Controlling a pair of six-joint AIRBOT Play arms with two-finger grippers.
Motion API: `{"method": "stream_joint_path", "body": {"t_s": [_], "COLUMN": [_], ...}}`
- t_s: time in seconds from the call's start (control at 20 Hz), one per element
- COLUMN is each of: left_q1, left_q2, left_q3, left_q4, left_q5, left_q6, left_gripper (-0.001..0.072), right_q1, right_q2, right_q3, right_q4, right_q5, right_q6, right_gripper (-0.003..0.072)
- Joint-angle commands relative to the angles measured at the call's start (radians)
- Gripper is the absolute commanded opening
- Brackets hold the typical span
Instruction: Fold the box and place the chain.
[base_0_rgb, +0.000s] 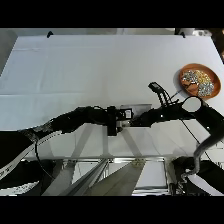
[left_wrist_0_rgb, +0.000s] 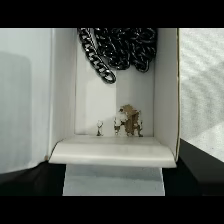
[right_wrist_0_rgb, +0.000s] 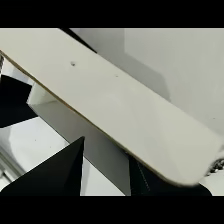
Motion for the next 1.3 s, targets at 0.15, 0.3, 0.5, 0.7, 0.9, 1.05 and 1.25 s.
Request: {"method": "stream_joint_path", "body": {"t_s": [0.15, 0.3, 0.5, 0.7, 0.9, 1.05, 1.25], "left_q1": [0.000, 0.000, 0.000, 0.001, 0.000, 0.001, 0.000], "left_q2": [0.000, 0.000, 0.000, 0.000, 0.000, 0.000, 0.000], "left_q3": [0.001, 0.001, 0.001, 0.001, 0.001, 0.001, 0.001], "left_q4": [0.000, 0.000, 0.000, 0.000, 0.000, 0.000, 0.000], "left_q5": [0.000, 0.000, 0.000, 0.000, 0.000, 0.000, 0.000], "left_q6": [0.000, 0.000, 0.000, 0.000, 0.000, 0.000, 0.000], "left_gripper": [0.0255, 0.0255, 0.0255, 0.0255, 0.0255, 0.0255, 0.0255], "right_q1": [-0.203, -0.383, -0.522, -0.558, -0.557, -0.557, -0.557], "right_q2": [0.258, 0.357, 0.226, -0.021, -0.216, -0.289, -0.360], "right_q3": [0.033, 0.040, 0.040, 0.043, 0.085, 0.132, 0.139], "right_q4": [-0.003, -0.029, -0.376, -0.413, -0.307, -0.295, -0.215], "right_q5": [0.043, -0.083, -0.211, -0.407, -0.519, -0.563, -0.612], "right_q6": [0.000, 0.096, 0.365, 0.464, 0.465, 0.466, 0.463], "right_gripper": [0.0308, 0.0309, 0.0388, 0.0458, 0.0456, 0.0445, 0.0431]}}
